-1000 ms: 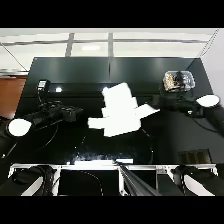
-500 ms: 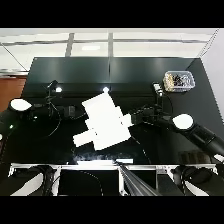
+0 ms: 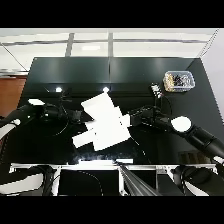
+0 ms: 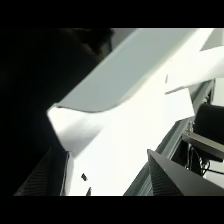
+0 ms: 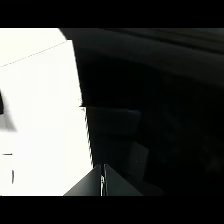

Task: Fold the box and place the chain.

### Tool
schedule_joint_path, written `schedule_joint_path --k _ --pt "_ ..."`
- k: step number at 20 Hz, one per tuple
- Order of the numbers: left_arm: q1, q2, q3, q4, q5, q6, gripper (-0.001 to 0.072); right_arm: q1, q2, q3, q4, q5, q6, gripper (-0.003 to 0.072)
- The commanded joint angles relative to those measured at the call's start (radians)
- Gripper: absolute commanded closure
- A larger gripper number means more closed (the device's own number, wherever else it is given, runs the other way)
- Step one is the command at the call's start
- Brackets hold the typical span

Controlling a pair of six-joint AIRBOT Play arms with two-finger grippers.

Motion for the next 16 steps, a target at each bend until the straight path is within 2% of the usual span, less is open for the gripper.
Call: schedule_joint_path --k 1,6,10,11,12,13,14,15,16 --pt "-0.011 -0.072 0.035 -0.038 -0.058 0.165 0.0004 0.001 0.0 0.0 0.0 -0.002 0.0 0.0667" --pt "-0.015 -0.158 0.095 -0.036 -0.187 0.237 0.0017 0.001 0.0 0.0 0.0 -0.002 0.001 0.0667" --pt "-0.026 -0.201 0.13 -0.022 -0.222 0.269 0.0029 0.001 0.0 0.0 0.0 -0.002 0.001 0.0667" --pt "-0.037 -0.209 0.142 0.007 -0.241 0.279 0.0053 0.001 0.0 0.0 -0.001 -0.002 0.001 0.0666" --pt "-0.048 -0.216 0.154 0.046 -0.252 0.285 0.0189 0.001 0.0 0.0 0.0 -0.002 0.001 0.0666" --pt "-0.059 -0.224 0.169 0.089 -0.256 0.287 0.0374 0.001 0.0 0.0 -0.001 -0.002 0.001 0.0666" --pt "-0.067 -0.232 0.186 0.123 -0.256 0.287 0.0501 0.001 0.0 0.0 -0.001 -0.002 0.001 0.0667" --pt "-0.069 -0.238 0.198 0.136 -0.256 0.288 0.0556 0.001 0.0 0.0 -0.001 -0.002 0.001 0.0666" --pt "-0.07 -0.24 0.207 0.136 -0.255 0.291 0.0558 0.001 0.0 0.0 -0.001 -0.002 0.001 0.0666"
